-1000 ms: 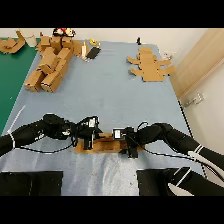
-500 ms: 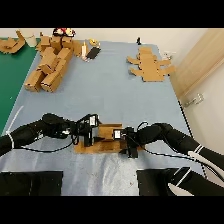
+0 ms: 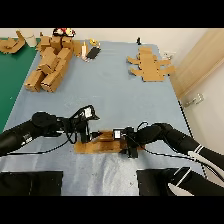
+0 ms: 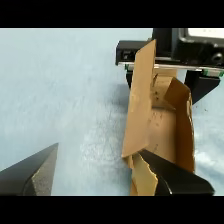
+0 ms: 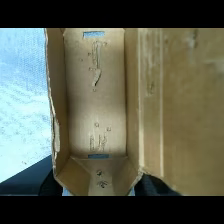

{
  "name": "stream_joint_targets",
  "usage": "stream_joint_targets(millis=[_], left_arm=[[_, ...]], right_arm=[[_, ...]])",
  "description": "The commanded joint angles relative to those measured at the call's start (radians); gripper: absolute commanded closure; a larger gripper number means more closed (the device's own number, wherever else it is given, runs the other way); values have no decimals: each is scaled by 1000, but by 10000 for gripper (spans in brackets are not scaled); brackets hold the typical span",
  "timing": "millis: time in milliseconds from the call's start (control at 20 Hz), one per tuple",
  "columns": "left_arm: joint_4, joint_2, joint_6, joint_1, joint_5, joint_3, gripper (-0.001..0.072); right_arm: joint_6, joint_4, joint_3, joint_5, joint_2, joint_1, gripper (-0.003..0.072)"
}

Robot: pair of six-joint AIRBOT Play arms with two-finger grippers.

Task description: Fold the box.

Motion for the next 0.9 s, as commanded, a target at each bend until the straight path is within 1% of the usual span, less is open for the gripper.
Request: stream_joint_targets(millis=[0,50,100,150,200,250,300,350,400,500,600,750,850], left_arm=[[390,98,-552,25,-45,0,109],[491,117,-689,35,-122,1,324],[593,131,-804,42,-218,1,588],[658,135,-896,44,-303,1,697],[673,134,-1001,44,-392,0,696],[640,134,-1103,39,-465,0,697],[567,134,-1156,26,-508,0,697],[462,132,-1165,4,-521,1,697],[344,129,-1164,-25,-502,1,696],[169,110,-1169,-75,-387,2,697],[37,54,-1170,-81,-309,2,697],[-71,-70,-1148,-75,-201,8,697],[-113,-138,-1109,-75,-182,48,697]], right_arm=[[1,0,0,0,0,0,173],[1,0,0,0,0,0,173],[1,0,0,0,0,0,173],[1,0,0,0,0,0,173],[1,0,0,0,0,0,173],[1,0,0,0,0,0,173],[1,0,0,0,0,0,173],[1,0,0,0,0,0,173],[1,0,0,0,0,0,173],[1,0,0,0,0,0,173],[1,0,0,0,0,0,173],[1,0,0,0,0,0,173],[1,0,0,0,0,0,173]])
